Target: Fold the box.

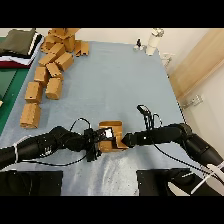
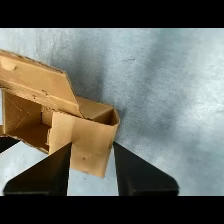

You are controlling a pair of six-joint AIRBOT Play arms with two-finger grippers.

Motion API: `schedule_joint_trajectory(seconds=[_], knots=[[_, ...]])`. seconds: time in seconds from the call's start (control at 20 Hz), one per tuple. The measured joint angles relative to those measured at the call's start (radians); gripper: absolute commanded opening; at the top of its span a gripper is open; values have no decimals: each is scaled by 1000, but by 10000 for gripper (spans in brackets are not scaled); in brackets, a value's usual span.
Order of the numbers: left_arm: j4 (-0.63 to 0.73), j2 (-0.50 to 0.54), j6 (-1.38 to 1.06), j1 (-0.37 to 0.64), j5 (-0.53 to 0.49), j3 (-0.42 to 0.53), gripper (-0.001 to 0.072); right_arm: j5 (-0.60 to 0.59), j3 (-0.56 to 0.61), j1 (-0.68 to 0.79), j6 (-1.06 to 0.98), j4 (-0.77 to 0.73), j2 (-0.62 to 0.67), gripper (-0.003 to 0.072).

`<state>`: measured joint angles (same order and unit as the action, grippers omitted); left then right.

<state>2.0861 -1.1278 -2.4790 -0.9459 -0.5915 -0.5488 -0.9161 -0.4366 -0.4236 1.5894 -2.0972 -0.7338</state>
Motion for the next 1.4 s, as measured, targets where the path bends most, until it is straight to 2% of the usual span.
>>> schedule_joint_trajectory(seconds=[0.35,0.5,0.9,1.15,1.4], knots=[[0,0,0,0,0,0,468,42,-2,-50,-20,27,-52,412],[0,0,0,0,0,0,468,47,-18,-93,-87,91,-71,412],[1,0,0,0,-1,-1,468,-69,-167,-295,-492,412,-212,412],[0,0,0,0,0,-1,468,-170,-290,-412,-730,517,-361,411],[0,0,0,0,0,-1,468,-199,-377,-457,-865,546,-474,408]])
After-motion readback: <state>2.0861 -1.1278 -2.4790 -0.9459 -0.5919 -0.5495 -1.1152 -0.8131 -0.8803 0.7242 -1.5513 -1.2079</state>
